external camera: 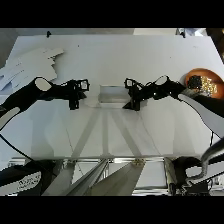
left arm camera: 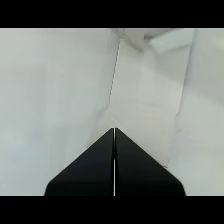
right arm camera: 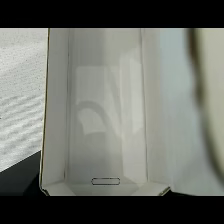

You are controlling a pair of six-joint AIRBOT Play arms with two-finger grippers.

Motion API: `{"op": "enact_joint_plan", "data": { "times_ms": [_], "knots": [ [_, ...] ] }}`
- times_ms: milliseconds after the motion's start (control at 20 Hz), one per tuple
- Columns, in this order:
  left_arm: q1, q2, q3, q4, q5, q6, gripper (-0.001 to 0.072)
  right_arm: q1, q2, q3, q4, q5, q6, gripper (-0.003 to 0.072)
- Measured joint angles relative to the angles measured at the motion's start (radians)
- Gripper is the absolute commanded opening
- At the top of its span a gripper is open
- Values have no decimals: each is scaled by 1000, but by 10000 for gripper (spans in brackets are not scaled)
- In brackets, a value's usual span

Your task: Fold the box and place the chain.

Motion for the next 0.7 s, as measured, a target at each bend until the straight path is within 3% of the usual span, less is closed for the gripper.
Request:
{"op": "enact_joint_plan", "data": {
  "times_ms": [250, 700],
  "knots": [
    [-1, -28, -4, 108, 54, -140, 10, 0, 0, 0, 0, 0, 0, 516],
    [-31, -68, -4, 143, 44, -184, 11, 0, 0, 0, 0, 0, 0, 516]
  ]
}}
